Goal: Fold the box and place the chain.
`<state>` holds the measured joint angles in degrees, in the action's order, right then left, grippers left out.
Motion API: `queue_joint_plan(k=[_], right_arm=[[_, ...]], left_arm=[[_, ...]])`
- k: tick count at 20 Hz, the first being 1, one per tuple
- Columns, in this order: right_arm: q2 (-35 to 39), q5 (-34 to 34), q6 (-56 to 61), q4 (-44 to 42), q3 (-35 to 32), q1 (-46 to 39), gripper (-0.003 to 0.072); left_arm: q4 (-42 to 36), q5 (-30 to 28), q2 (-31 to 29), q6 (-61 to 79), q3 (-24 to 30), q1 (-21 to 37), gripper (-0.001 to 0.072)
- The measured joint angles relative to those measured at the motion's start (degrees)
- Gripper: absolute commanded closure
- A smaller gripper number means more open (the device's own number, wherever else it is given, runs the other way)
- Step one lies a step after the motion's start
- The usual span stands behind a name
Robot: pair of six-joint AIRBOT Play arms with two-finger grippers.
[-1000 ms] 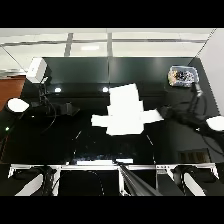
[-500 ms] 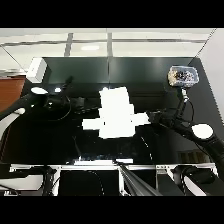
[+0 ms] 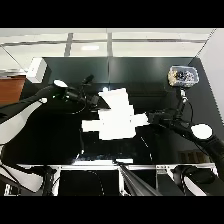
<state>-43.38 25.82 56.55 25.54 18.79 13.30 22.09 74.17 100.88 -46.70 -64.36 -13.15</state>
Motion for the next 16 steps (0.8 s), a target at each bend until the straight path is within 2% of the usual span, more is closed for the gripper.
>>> queue_joint_plan(k=[2,4,8,10,12,14,16], right_arm=[[-0.02,0.0,0.0,0.02,0.0,0.0,0.0675],[0.0,0.07,-0.02,0.02,0.0,0.0,0.0675],[-0.02,0.09,-0.04,0.02,0.0,0.0,0.0675],[-0.02,0.07,-0.04,0.02,0.0,0.0,0.0675],[-0.02,0.07,-0.04,0.02,0.0,0.0,0.0675],[0.0,0.09,-0.04,0.02,0.0,0.0,0.0675],[-0.02,0.09,-0.04,0.02,0.0,0.0,0.0675]], left_arm=[[2.03,3.13,0.92,1.33,-2.38,-0.46,0.0041],[4.33,6.78,2.03,2.23,-4.52,-0.9,0.0096],[7.15,11.74,3.82,3.04,-7.72,-2.03,0.0114],[8.04,12.74,4.22,3.23,-8.96,-2.29,0.0221],[9.09,13.77,4.39,3.41,-10.01,-2.43,0.0228],[9.94,15.06,4.55,3.72,-10.58,-2.49,0.0307],[10.27,16.37,4.61,4.33,-10.93,-2.49,0.0314]])
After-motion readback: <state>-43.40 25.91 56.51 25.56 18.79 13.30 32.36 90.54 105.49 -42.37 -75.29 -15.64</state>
